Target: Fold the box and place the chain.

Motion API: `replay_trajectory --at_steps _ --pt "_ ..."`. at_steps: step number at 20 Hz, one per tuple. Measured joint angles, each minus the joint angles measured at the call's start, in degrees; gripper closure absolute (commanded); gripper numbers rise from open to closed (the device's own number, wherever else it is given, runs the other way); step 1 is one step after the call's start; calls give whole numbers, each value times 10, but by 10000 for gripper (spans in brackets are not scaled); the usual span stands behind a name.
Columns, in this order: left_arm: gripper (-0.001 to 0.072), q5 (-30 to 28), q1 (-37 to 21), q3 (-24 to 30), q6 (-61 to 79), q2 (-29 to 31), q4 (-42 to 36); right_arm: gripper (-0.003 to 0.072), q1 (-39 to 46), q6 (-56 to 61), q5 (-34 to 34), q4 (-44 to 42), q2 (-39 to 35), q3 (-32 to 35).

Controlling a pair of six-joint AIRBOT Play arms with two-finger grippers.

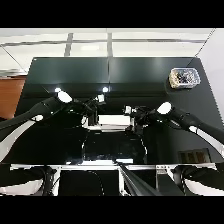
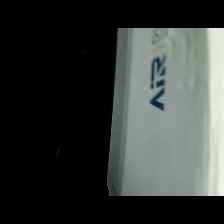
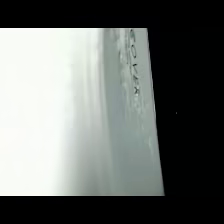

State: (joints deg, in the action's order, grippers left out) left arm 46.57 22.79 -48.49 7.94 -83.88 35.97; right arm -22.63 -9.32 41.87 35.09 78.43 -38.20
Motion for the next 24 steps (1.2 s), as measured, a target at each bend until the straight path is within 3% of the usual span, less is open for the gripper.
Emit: replay_trajectory --at_steps 2,6,8,9,10,11,13,15,19,20,21,22,24 --pt "-8 5 -8 0 -32 24 15 211 0 0 0 0 0 0" --pt "-2 38 -40 0 -156 97 121 211 0 1 0 -1 0 0" --pt "57 78 -57 0 -242 129 175 211 0 1 0 -1 0 0" --pt "266 113 -65 0 -292 139 190 211 0 1 0 -1 0 0" --pt "527 144 -68 3 -340 145 198 211 0 1 0 -1 0 0" --pt "679 174 -68 8 -384 148 190 211 0 1 0 -1 0 0" --pt "683 228 -56 28 -435 143 146 212 0 1 0 -1 0 0" --pt "683 242 -30 48 -444 130 84 211 0 1 0 -1 0 0" --pt "682 148 -2 62 -400 117 -65 214 0 1 0 -1 0 0" --pt "683 122 -5 63 -378 116 -110 319 0 1 0 -1 0 0" --pt "683 92 -11 64 -353 114 -155 483 0 1 0 -1 0 0" --pt "683 61 -17 64 -332 111 -186 519 0 1 0 -1 0 0" --pt "682 4 -28 59 -302 96 -210 519 0 1 0 -1 0 0"
